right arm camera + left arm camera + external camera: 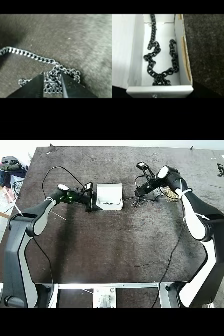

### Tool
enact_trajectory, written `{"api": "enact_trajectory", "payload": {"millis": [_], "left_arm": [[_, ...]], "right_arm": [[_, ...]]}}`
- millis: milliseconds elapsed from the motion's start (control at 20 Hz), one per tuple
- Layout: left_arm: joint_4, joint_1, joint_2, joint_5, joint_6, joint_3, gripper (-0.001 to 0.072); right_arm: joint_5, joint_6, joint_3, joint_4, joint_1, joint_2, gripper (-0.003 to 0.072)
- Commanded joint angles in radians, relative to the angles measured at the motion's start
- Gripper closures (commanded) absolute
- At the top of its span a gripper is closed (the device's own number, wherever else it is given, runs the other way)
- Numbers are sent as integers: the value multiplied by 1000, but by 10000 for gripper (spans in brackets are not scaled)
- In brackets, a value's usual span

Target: Fold the box and place the chain.

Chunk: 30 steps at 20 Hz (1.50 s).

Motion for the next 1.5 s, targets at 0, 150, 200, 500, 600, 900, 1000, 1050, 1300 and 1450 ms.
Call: {"api": "enact_trajectory", "payload": {"millis": [0,150,200,500,600,900,1000,1050,1300,1450], "left_arm": [[0,0,0,0,0,0,178],[0,0,0,0,0,0,178],[0,0,0,0,0,0,178],[0,0,0,0,0,0,178],[0,0,0,0,0,0,178],[0,0,0,0,0,0,178],[0,0,0,0,0,0,178],[0,0,0,0,0,0,178],[0,0,0,0,0,0,178],[0,0,0,0,0,0,178]], "right_arm": [[64,-147,53,10,-8,-53,325],[28,-166,53,11,-8,-56,331],[14,-179,53,14,-8,-57,349],[-5,-216,53,32,-8,-77,350],[-11,-233,53,32,-8,-86,411],[22,-238,53,6,-8,-92,533],[23,-244,53,11,-6,-85,672],[28,-244,53,17,-6,-72,673],[48,-243,53,127,-5,87,673],[101,-244,53,240,-3,210,672]]}}
